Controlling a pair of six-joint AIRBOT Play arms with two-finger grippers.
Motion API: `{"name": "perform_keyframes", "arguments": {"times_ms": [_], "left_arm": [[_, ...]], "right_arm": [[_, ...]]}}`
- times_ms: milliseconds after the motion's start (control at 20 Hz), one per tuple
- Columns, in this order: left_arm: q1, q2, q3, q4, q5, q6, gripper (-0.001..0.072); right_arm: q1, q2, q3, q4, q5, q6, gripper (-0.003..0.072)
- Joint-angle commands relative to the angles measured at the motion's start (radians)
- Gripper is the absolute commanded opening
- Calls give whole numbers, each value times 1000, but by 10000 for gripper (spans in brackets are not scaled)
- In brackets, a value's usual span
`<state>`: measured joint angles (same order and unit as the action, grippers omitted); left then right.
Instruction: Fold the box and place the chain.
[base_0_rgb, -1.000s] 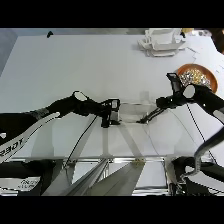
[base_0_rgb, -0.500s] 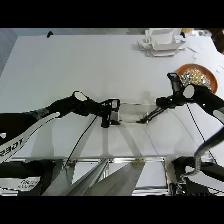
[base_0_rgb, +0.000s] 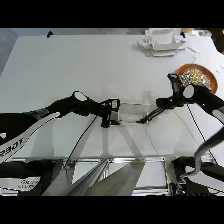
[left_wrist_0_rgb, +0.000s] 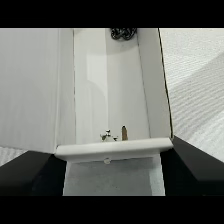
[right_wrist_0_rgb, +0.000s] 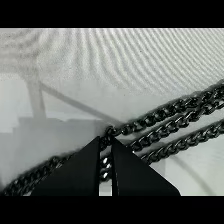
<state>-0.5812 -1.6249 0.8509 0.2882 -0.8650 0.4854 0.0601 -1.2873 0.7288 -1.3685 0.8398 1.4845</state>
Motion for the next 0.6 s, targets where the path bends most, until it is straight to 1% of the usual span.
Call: {"name": "perform_keyframes", "arguments": {"times_ms": [0,200,400,550], "left_arm": [[0,0,0,0,0,0,85],[0,0,0,0,0,0,85],[0,0,0,0,0,0,85],[0,0,0,0,0,0,85]], "right_arm": [[1,77,2,14,34,0,20],[26,287,1,68,104,-27,20],[110,520,2,68,188,-27,20],[175,665,2,69,239,-27,20]]}}
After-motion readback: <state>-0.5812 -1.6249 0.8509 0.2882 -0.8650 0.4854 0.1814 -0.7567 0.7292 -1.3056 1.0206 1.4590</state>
